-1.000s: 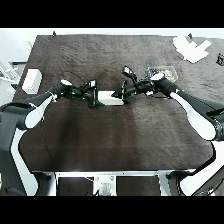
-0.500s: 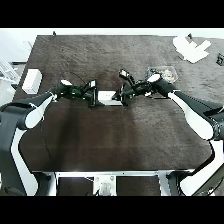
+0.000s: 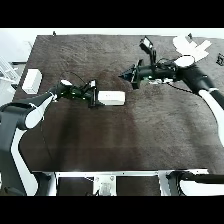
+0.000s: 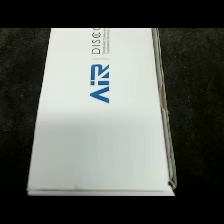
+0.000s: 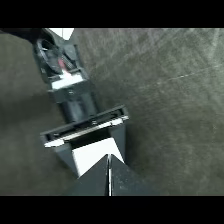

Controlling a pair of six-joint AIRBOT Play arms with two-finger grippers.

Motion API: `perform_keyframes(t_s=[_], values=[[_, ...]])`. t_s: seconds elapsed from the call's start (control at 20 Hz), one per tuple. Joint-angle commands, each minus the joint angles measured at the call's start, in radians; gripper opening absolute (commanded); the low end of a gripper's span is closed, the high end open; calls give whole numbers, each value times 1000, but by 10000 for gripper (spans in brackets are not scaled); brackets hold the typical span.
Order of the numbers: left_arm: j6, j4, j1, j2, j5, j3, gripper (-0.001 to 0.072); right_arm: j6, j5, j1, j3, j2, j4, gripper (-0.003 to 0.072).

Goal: Fold the box and place the chain.

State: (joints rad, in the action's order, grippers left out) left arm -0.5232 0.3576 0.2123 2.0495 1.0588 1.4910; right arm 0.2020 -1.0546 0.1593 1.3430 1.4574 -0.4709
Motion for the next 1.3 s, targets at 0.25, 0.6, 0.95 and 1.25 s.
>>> perform_keyframes(t_s=[0.25,0.6,0.95,1.25], values=[[-1,0,-1,0,0,0,411,165,86,-151,-355,-346,-91,8],[-1,-7,-1,0,8,0,411,153,176,-268,-678,-448,-90,9],[-1,-55,-9,-11,13,0,22,153,217,-265,-698,-449,-87,9],[306,-88,-94,-174,-128,2,17,157,217,-266,-698,-451,-50,9]])
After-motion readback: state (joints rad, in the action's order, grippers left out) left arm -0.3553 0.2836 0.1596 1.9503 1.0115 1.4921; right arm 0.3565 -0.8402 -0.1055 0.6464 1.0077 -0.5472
